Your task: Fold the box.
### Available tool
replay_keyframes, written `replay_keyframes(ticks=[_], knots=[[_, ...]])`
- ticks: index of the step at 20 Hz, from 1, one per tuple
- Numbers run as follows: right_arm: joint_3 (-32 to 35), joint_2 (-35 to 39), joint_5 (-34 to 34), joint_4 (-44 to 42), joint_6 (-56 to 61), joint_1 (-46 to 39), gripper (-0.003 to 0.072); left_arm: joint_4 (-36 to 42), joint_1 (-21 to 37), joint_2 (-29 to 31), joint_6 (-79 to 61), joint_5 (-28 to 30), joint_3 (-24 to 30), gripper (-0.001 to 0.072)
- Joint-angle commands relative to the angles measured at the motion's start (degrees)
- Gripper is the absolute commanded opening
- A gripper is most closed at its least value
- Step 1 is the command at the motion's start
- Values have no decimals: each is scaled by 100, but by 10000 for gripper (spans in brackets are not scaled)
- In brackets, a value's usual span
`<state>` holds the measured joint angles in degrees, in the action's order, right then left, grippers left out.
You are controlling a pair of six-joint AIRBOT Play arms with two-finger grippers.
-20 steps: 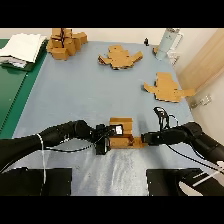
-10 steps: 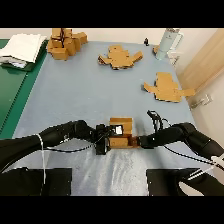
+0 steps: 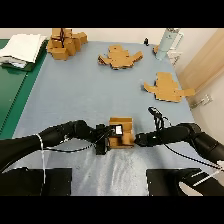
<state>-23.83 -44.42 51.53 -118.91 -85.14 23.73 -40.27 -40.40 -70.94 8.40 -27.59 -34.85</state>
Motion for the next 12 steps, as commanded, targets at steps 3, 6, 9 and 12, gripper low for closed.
replay_keyframes(ticks=[3,6,9,12], knots=[[-210,50,-7,-343,-87,-2,321,0,4,2,-2,2,-4,516],[-210,4,-9,-350,-85,-2,322,0,4,4,-2,2,-4,516],[-210,-20,-28,-341,-87,-2,321,0,4,4,0,2,-4,516],[-210,-20,28,-98,-63,-2,281,0,4,2,-2,2,-4,516]])
